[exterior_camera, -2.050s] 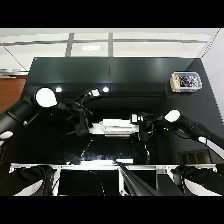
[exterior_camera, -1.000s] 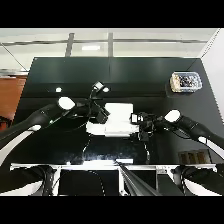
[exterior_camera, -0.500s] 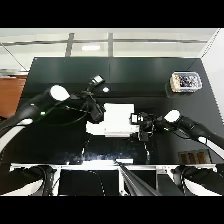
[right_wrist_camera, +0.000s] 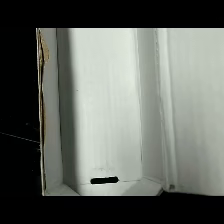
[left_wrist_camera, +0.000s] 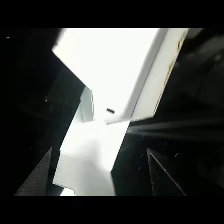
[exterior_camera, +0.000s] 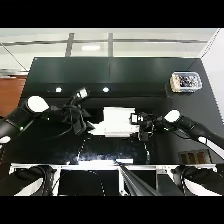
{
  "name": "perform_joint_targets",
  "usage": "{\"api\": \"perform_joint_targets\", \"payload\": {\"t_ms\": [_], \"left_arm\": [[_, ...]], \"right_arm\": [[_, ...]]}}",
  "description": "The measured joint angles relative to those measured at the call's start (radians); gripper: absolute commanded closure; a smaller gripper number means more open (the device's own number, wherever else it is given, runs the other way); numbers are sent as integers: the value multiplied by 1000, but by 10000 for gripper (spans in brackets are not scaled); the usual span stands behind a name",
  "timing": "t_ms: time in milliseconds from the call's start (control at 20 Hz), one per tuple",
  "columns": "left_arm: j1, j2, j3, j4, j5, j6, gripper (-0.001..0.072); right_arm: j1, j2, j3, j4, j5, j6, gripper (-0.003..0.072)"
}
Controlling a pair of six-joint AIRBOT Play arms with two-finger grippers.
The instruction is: Fold the box and place the chain.
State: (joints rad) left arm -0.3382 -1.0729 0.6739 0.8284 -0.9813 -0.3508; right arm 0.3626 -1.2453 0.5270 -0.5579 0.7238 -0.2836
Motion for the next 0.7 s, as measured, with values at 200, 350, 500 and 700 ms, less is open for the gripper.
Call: {"api": "perform_joint_targets", "payload": {"t_ms": [200, 350, 500, 700], "left_arm": [[-69, -44, -39, 14, 113, 200, 11], [-118, -79, -48, 8, 167, 254, 28], [-143, -101, -51, -49, 198, 277, 38], [-155, -132, -53, -106, 211, 291, 428]], "right_arm": [[0, 0, 0, 0, 0, 0, 479], [0, 0, 0, 0, 0, 0, 479], [0, 0, 0, 0, 0, 0, 479], [0, 0, 0, 0, 0, 0, 479]]}}
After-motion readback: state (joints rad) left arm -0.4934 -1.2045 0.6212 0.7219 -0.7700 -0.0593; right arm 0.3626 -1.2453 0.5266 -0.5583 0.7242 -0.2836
